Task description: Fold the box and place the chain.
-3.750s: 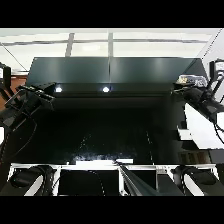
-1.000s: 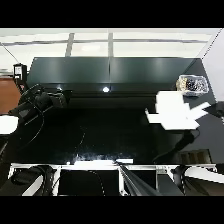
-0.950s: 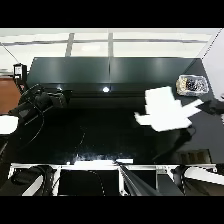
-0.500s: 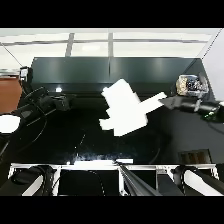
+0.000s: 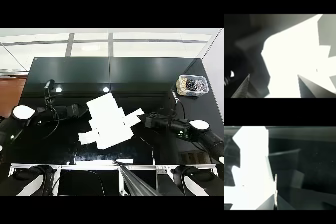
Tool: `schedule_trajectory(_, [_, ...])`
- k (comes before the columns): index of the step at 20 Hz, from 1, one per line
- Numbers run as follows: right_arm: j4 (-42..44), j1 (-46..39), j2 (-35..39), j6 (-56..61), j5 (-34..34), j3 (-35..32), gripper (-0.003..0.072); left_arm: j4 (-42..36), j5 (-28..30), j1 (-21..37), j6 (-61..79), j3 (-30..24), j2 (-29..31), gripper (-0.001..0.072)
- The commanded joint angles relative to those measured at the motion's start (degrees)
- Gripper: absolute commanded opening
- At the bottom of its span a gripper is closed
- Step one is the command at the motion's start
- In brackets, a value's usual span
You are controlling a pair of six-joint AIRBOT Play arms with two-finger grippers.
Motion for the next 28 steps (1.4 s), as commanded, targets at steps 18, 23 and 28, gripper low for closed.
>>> schedule_trajectory(18, [2.2, 3.9, 0.5, -0.2, -1.7, -0.7, 0.0015, -6.5, -42.0, -2.8, 34.7, 21.7, -38.7, 0.0353])
schedule_trajectory(23, [1.7, 3.8, 0.5, -0.4, -3.9, -0.7, 0.0015, -4.8, -42.0, -2.6, 36.0, 23.3, -38.7, 0.0026])
schedule_trajectory(28, [-15.2, -1.8, 1.2, -0.5, -4.4, 5.3, 0.0706, -3.4, -39.3, -3.8, 35.8, 23.5, -35.2, 0.0022])
